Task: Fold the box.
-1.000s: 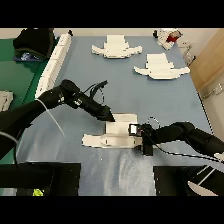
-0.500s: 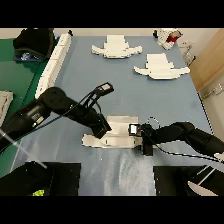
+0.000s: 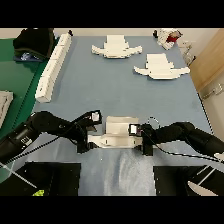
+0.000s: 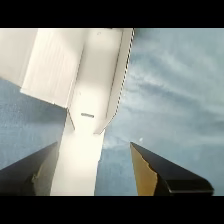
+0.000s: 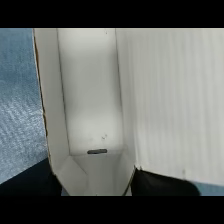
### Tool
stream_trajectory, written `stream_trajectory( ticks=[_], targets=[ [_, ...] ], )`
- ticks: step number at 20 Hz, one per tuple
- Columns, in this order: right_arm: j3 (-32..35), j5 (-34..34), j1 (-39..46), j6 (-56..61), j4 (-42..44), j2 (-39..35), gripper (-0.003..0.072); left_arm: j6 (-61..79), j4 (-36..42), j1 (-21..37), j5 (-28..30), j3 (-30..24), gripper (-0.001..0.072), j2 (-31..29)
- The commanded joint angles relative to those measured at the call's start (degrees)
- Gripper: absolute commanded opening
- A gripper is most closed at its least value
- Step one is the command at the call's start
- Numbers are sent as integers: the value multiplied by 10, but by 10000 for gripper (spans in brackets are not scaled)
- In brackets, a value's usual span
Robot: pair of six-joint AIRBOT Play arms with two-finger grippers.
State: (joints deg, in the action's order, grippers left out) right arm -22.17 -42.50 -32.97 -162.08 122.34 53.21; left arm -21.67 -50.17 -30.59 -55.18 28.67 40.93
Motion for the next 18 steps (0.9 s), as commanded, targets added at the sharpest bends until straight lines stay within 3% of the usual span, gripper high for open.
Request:
stream_trajectory(
  ticks=[1, 8, 10, 13, 15, 17, 18],
  targets=[
    [0, 0, 0, 0, 0, 0, 510, 130, 30, 17, 36, -33, 678, 28],
    [0, 0, 0, 0, 0, 0, 509, 245, 96, 16, 92, -34, 676, 127],
    [0, 0, 0, 0, 0, 0, 510, 280, 118, 16, 98, -33, 458, 143],
    [0, 0, 0, 0, 0, 0, 510, 299, 145, 8, 98, -33, 457, 155],
    [0, 0, 0, 0, 0, 0, 510, 313, 160, -4, 101, -34, 214, 156],
    [0, 0, 0, 0, 0, 0, 510, 313, 171, -12, 118, -33, 182, 156],
    [0, 0, 0, 0, 0, 0, 510, 313, 172, -12, 121, -33, 50, 156]
  ],
)
